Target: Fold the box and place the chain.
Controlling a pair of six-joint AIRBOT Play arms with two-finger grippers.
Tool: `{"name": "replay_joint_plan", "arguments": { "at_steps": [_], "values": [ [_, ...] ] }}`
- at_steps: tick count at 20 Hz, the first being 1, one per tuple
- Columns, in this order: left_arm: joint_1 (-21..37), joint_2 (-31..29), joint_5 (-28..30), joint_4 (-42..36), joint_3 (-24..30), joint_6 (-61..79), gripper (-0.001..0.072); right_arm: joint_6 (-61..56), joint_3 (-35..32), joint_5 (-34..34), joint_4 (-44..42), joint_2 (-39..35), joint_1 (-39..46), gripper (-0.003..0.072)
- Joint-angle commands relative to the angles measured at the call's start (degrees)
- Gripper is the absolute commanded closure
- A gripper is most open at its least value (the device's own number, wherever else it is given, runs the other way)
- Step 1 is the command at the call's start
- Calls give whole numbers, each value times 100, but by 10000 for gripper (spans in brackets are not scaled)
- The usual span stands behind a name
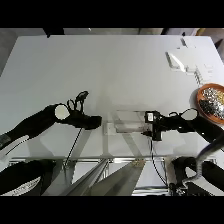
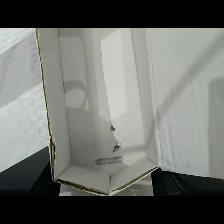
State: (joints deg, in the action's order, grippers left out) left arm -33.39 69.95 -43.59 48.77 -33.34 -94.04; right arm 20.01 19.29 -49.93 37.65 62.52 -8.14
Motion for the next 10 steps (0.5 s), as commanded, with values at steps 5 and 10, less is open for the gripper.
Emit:
{"name": "replay_joint_plan", "arguments": {
  "at_steps": [5,10],
  "values": [
    [-219,238,63,-706,9,122,705,0,4,-7,-2,-2,0,351],
    [-420,234,66,-809,-116,122,701,0,4,-2,0,-2,0,351]
  ]
}}
